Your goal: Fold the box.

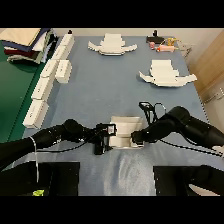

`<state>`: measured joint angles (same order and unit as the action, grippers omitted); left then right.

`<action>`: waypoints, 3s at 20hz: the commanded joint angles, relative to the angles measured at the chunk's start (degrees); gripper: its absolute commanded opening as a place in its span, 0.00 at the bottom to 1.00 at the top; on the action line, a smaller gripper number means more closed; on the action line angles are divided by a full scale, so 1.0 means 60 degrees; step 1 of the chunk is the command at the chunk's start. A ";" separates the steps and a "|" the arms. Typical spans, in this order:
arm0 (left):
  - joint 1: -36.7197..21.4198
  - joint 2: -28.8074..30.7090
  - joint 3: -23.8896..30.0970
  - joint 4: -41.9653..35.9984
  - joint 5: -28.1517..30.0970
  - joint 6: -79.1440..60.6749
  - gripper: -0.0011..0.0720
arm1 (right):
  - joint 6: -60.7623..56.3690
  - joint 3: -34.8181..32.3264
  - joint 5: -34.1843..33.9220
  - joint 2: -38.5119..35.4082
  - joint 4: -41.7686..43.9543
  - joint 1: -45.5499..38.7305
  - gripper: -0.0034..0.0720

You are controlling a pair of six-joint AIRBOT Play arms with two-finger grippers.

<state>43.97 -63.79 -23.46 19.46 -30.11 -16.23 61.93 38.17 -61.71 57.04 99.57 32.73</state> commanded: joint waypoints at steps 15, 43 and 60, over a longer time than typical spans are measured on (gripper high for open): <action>-0.0004 -0.0007 -0.0007 0.0004 0.0004 -0.0004 0.74 | -0.3927 0.1508 -0.1013 0.2586 -0.2215 0.1869 0.57; -0.0004 -0.0007 -0.0007 0.0004 0.0004 -0.0004 0.74 | -0.4816 0.1515 -0.2459 0.2543 -0.2816 0.1869 0.80; -0.0004 -0.0007 -0.0007 0.0004 0.0004 -0.0004 0.74 | -0.4717 0.1515 -0.2124 0.2543 -0.2626 0.1869 0.51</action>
<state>43.97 -63.81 -23.51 19.66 -30.13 -16.27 33.54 47.20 -75.75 72.34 82.96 43.90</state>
